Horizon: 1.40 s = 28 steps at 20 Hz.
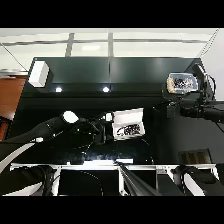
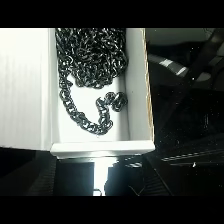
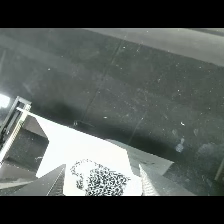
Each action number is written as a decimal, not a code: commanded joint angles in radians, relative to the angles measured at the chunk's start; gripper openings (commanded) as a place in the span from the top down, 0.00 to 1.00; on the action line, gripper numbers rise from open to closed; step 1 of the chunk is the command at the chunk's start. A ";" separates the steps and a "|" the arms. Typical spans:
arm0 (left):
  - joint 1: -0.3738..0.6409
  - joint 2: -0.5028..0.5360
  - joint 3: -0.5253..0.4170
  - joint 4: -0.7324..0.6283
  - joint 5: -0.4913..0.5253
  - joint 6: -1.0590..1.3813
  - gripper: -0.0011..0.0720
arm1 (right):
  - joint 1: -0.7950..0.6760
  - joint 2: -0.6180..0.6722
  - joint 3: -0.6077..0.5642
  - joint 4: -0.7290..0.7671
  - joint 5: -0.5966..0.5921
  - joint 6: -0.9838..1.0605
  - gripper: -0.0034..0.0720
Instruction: Fold the box and place the chain.
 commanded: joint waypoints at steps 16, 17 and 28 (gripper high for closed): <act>0.124 0.008 0.030 0.160 -0.137 -0.046 0.68 | 0.104 -0.025 0.000 -0.203 -0.113 0.116 0.23; 0.124 0.006 0.030 0.191 -0.135 -0.045 0.69 | 0.104 -0.049 0.000 -0.197 -0.117 0.131 0.23; 0.124 0.002 0.031 0.238 -0.151 -0.045 0.69 | 0.245 -0.541 0.231 -0.157 -0.112 -0.166 0.23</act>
